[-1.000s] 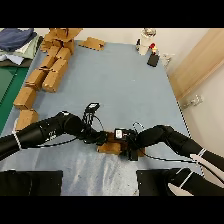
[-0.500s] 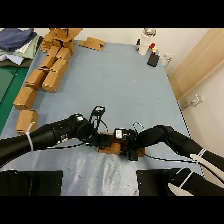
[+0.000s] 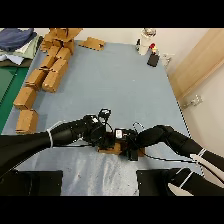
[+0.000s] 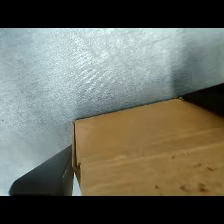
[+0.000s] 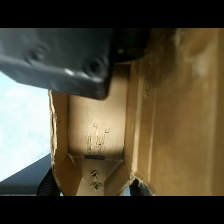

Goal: Fold the box.

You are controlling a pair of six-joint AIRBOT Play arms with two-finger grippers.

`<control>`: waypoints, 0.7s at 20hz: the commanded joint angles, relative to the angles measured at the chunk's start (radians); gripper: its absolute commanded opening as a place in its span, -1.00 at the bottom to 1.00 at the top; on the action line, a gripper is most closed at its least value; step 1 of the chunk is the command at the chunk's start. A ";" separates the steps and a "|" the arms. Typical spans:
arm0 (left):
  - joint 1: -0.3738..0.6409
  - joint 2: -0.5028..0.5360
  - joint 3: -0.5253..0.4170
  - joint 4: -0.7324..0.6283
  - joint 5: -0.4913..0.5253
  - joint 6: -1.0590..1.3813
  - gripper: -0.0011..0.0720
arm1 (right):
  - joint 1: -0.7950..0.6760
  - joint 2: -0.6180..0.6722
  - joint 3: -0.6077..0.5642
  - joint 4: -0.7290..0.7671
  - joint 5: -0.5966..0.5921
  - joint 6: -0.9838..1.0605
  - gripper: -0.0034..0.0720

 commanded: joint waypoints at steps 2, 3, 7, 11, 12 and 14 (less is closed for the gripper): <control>-0.003 -0.031 0.026 0.010 -0.053 -0.016 -0.05 | 0.000 0.001 0.001 0.000 0.000 0.000 0.39; -0.002 -0.031 0.026 0.010 -0.060 -0.032 -0.36 | 0.000 0.001 0.001 0.000 0.000 0.000 0.39; -0.003 -0.031 0.026 0.010 -0.055 -0.066 -0.94 | 0.000 0.001 0.001 0.000 0.000 0.000 0.39; -0.003 -0.031 0.026 -0.018 -0.056 -0.062 -0.93 | 0.000 0.001 0.000 0.000 0.000 0.001 0.39; -0.003 -0.031 0.026 -0.030 -0.056 -0.055 -0.93 | 0.000 0.001 0.001 0.000 0.000 0.000 0.39; -0.003 -0.031 0.026 -0.041 -0.056 -0.056 0.03 | 0.000 0.001 0.001 0.000 0.000 0.000 0.39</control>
